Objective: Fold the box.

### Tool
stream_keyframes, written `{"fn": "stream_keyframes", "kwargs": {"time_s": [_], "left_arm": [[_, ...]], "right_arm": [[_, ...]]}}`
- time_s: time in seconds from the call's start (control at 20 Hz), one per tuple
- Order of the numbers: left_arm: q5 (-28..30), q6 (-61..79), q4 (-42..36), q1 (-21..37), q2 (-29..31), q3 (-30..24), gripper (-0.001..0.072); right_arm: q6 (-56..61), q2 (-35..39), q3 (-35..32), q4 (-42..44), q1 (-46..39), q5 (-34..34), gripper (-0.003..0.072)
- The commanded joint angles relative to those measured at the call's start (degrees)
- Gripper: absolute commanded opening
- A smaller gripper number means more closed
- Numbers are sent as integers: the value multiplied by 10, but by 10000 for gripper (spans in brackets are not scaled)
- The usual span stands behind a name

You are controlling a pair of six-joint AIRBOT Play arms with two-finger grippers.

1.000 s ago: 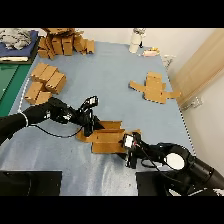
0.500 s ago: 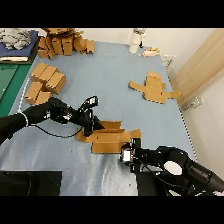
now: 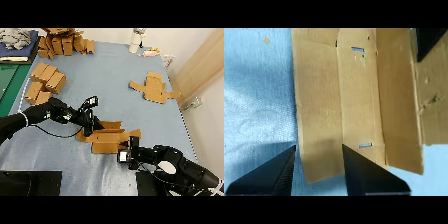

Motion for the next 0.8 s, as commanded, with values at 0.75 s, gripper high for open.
{"fn": "stream_keyframes", "kwargs": {"time_s": [0.75], "left_arm": [[0, 0, 0, 0, 0, 1, 16]], "right_arm": [[-5, -50, 2, -19, -2, -149, 457]]}}
